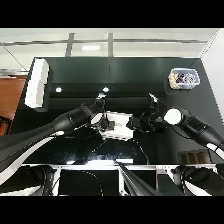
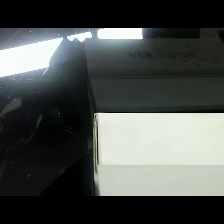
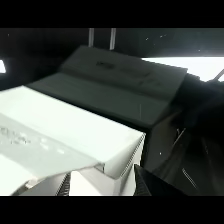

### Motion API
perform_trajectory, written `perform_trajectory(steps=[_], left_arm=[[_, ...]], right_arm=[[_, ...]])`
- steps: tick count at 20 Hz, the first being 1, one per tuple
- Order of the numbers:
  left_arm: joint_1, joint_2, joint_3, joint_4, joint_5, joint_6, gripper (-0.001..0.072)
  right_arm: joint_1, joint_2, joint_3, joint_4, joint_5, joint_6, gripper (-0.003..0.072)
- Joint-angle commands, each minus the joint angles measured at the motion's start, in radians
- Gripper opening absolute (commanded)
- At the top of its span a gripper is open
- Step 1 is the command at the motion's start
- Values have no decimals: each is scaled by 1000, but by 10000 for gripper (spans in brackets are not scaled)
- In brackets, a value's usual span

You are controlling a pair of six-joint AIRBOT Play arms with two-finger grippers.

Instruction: Fold the box and place the chain.

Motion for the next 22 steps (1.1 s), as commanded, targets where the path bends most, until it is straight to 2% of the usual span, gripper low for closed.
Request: perform_trajectory(steps=[1,5,7,9,12,14,17,18,19,22], left_arm=[[1,0,0,0,0,0,26],[1,0,0,0,0,0,26],[1,0,0,0,0,0,26],[1,0,0,0,0,0,26],[1,0,0,0,0,0,26],[1,0,0,0,-1,0,26],[1,0,0,0,-2,0,26],[1,0,0,0,-2,0,26],[1,0,0,0,-3,0,26],[1,0,0,0,-2,0,26]], right_arm=[[3,-10,1,-7,-15,31,425],[52,-50,22,-20,-11,43,425],[84,-80,62,-122,20,123,425],[103,-108,106,-239,75,212,425],[123,-134,165,-320,138,312,424],[150,-163,222,-346,208,351,424],[217,-217,293,-484,333,484,423],[234,-227,299,-497,339,516,413],[248,-232,300,-497,334,545,365],[267,-248,299,-499,333,581,365]])
